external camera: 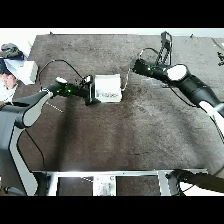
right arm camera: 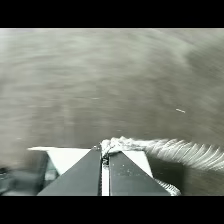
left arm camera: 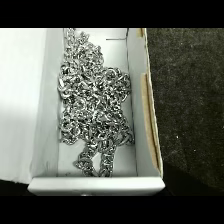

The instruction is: Fold the box and place the chain.

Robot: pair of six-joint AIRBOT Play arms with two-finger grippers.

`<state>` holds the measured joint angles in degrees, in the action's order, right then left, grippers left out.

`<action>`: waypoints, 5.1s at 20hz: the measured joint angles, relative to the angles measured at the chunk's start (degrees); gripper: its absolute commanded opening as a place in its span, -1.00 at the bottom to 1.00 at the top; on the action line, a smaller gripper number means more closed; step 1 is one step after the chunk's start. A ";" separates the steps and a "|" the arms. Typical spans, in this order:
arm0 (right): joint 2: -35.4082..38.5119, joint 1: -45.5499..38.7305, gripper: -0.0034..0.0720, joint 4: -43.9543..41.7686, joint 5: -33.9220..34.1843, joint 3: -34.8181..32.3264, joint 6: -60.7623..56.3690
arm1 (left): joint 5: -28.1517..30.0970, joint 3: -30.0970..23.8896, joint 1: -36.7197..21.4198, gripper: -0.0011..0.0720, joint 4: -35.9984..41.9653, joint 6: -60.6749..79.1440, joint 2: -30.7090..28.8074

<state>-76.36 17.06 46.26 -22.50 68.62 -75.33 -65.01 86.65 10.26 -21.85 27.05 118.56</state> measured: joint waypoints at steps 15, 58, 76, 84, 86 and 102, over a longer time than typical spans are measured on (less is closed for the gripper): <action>3.28 10.45 -0.88 1.66 5.97 2.89 0.66 | 0.00 0.00 0.00 0.37 0.00 0.00 0.00; -40.37 -11.89 -0.32 -21.68 -46.10 36.50 54.40 | 0.00 0.00 -0.02 0.37 -0.02 -0.02 0.00; -40.48 -6.34 -0.13 -11.85 -55.93 39.80 66.07 | 0.00 0.00 -0.02 0.37 0.00 0.00 0.00; -39.93 -4.59 -0.13 -10.71 -55.82 40.02 68.00 | 0.00 0.00 -0.02 0.37 0.00 -0.02 0.00; -39.65 -4.28 -0.13 -10.91 -56.02 40.02 68.15 | 0.00 0.00 -0.02 0.37 0.00 0.00 0.00; -39.47 -2.34 0.14 -7.87 -54.55 40.02 69.79 | 0.00 0.00 -0.02 0.37 0.00 0.00 0.00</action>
<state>-115.83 14.72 38.39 -77.06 108.64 -5.54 -65.01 86.65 10.24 -21.85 27.05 118.56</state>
